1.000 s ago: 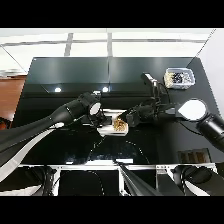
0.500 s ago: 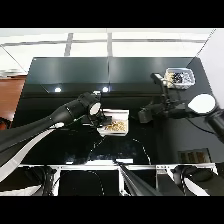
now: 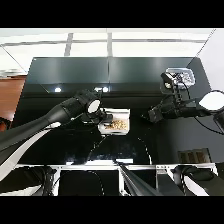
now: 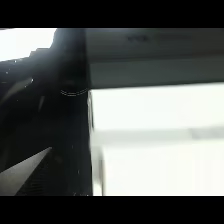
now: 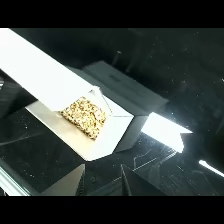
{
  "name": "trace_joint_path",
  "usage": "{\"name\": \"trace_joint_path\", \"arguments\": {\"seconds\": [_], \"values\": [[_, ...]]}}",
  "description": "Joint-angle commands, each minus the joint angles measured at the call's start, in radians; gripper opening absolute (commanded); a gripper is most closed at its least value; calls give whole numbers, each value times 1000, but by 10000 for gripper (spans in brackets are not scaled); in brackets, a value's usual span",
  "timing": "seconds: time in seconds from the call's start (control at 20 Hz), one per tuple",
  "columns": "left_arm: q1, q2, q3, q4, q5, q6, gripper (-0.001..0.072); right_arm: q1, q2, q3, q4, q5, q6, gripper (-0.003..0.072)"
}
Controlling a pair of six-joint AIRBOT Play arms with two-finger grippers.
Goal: Fold the box and place the chain.
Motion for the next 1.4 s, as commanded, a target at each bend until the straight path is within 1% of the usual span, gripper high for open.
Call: {"name": "trace_joint_path", "arguments": {"seconds": [0.0,0.1,0.2,0.3,0.4,0.45,0.5,0.55,0.6,0.65,0.7,0.75,0.8,0.85,0.9,1.0,1.05,1.15,1.2,1.35], "values": [[-10,87,12,76,-83,72,713,-3,0,0,-4,-2,-1,281],[-6,170,0,175,-141,111,713,-3,0,0,-5,-2,-1,281],[30,259,-47,287,-183,140,713,-3,0,0,-4,-7,-1,281],[113,345,-132,254,-188,240,712,-3,0,0,-5,-12,-1,281],[236,423,-247,204,-145,282,712,-3,0,0,-5,-25,-1,282],[321,463,-314,145,-92,307,712,-3,0,0,-5,-35,-1,281],[409,496,-378,59,-23,356,712,-3,0,0,-5,-45,0,281],[500,520,-443,-72,65,446,712,-3,0,0,-5,-55,0,281],[592,530,-509,-273,147,632,712,-3,0,0,-5,-65,0,281],[666,525,-565,-509,196,901,706,-3,0,0,-5,-74,0,281],[708,513,-605,-697,204,1192,691,-3,0,0,-5,-80,0,282],[724,497,-631,-827,193,1442,693,-3,0,0,-5,-84,0,281],[718,480,-642,-891,189,1608,697,-3,0,0,-5,-84,0,281],[696,465,-646,-925,188,1758,700,-3,0,0,-5,-84,0,281],[665,454,-646,-927,194,1910,718,-3,0,0,-5,-85,0,281],[587,441,-646,-893,210,2261,718,-3,0,0,-5,-86,4,281],[544,433,-641,-848,246,2348,718,-3,0,0,-5,-86,10,281],[447,420,-627,-723,362,2372,718,-3,0,0,-5,-86,17,281],[422,400,-612,-699,393,2386,718,-3,0,0,-5,-87,27,281],[430,284,-545,-792,388,2409,717,-3,0,0,-4,-88,30,281]]}}
